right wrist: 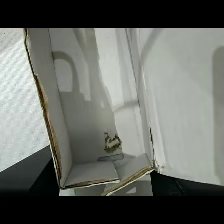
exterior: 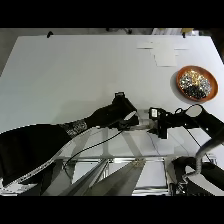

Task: Fold the box and place the chain.

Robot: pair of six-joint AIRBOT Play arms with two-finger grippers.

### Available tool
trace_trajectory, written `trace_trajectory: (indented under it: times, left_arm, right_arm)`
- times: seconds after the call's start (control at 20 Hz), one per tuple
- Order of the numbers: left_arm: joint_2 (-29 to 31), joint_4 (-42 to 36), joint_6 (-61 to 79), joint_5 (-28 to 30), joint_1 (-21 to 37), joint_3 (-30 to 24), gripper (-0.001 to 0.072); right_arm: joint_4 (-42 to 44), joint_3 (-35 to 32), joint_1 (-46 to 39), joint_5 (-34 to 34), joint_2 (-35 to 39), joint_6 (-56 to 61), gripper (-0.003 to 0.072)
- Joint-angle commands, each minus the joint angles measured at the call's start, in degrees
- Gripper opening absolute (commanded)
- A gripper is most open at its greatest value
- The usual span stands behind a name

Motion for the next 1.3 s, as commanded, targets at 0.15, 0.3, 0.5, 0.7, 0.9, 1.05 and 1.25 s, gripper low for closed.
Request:
trace_trajectory:
  times: [0.15,0.3,0.5,0.7,0.9,1.05,1.25]
  left_arm:
    - [1.1,-0.3,0.3,-0.3,0.2,0.0,0.0323]
    - [2.5,-0.4,0.3,-0.3,0.5,0.0,0.0322]
    - [5.6,-0.4,1.8,-0.2,1.0,0.0,0.0322]
    - [10.3,-1.3,15.5,-2.8,1.9,0.0,0.0322]
    - [17.9,-2.9,30.6,-6.1,2.9,-4.0,0.0322]
    - [25.2,-5.5,50.8,-3.2,5.7,-15.3,0.0441]
    - [30.9,-21.5,98.6,17.2,15.3,-32.0,0.0659]
  right_arm:
    - [0.1,0.0,0.0,0.0,0.0,0.1,0.0340]
    - [0.1,0.0,0.0,0.0,0.0,0.1,0.0340]
    - [0.1,0.0,0.0,0.0,0.0,0.1,0.0340]
    - [0.1,0.0,0.0,0.1,0.0,0.1,0.0340]
    - [0.1,0.0,0.0,0.0,0.0,0.1,0.0340]
    - [0.1,0.0,0.0,0.0,0.0,0.1,0.0340]
    - [0.1,0.0,0.0,0.0,0.0,0.1,0.0340]
